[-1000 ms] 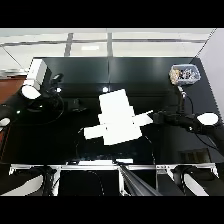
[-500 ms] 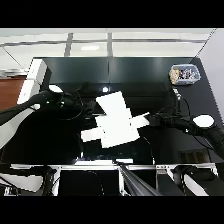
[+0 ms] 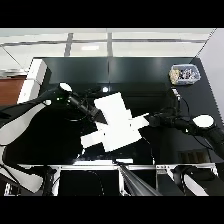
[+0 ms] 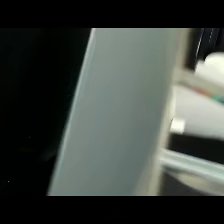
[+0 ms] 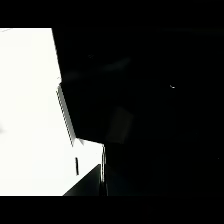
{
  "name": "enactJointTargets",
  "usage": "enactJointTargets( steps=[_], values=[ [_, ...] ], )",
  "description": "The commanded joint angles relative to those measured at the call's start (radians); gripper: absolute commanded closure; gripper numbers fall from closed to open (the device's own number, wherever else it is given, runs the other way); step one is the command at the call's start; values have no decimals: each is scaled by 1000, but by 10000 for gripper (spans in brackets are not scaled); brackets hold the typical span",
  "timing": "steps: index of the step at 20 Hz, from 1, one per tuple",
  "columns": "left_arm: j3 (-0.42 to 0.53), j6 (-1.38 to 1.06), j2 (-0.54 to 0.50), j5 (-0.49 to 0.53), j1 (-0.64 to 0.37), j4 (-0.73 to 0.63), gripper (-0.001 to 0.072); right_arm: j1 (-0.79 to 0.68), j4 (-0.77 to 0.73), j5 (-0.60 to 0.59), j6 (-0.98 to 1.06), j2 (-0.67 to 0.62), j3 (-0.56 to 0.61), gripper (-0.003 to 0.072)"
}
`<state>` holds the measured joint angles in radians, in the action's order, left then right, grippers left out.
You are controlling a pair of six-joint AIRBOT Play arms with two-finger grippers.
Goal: Fold the box and place the chain.
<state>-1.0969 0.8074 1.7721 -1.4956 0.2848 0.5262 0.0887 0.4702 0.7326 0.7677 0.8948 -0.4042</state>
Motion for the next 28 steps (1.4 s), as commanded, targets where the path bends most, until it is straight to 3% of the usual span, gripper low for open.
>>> enactJointTargets(
  steps=[1, 2, 4, 5, 6, 7, 10, 12, 15, 17, 20, 23, 26, 27, 28],
  values=[
    [-54, -38, 31, -46, 21, 46, 490, 1, 3, 1, 1, -1, 1, 667],
    [-66, -50, 39, -56, 20, 46, 633, 1, 3, 4, 1, -1, 1, 667],
    [-88, -61, 48, -57, 20, 46, 685, 0, 14, 6, -5, -1, -3, 632],
    [-98, -63, 47, -59, 20, 47, 685, -9, 45, 9, -5, -1, -18, 397],
    [-110, -63, 46, -62, 20, 52, 686, -26, 91, 46, -6, -1, -48, 106],
    [-124, -63, 41, -65, 21, 68, 687, -45, 153, 98, -5, -1, -90, 57],
    [-128, -60, -34, -56, 29, 162, 690, -102, 393, 330, -5, -1, -266, 58],
    [-58, -87, -148, 23, 53, 203, 690, -114, 491, 435, -5, -1, -345, 58],
    [163, -357, -376, 377, 132, 204, 686, -113, 527, 454, -5, -1, -367, 59],
    [259, -643, -449, 548, 177, 206, 683, -113, 504, 454, 7, -1, -367, 59],
    [267, -837, -433, 595, 209, 228, 685, -98, 420, 463, -1, -1, -352, 59],
    [261, -890, -414, 644, 230, 354, 685, -27, 420, 445, -198, 0, -277, 59],
    [261, -889, -398, 711, 235, 397, 685, 75, 412, 307, -253, 0, -179, 56],
    [261, -889, -396, 718, 235, 389, 686, 117, 415, 260, -258, 0, -151, -17],
    [261, -889, -393, 717, 235, 375, 685, 156, 420, 225, -280, 0, -132, -17]
  ],
)
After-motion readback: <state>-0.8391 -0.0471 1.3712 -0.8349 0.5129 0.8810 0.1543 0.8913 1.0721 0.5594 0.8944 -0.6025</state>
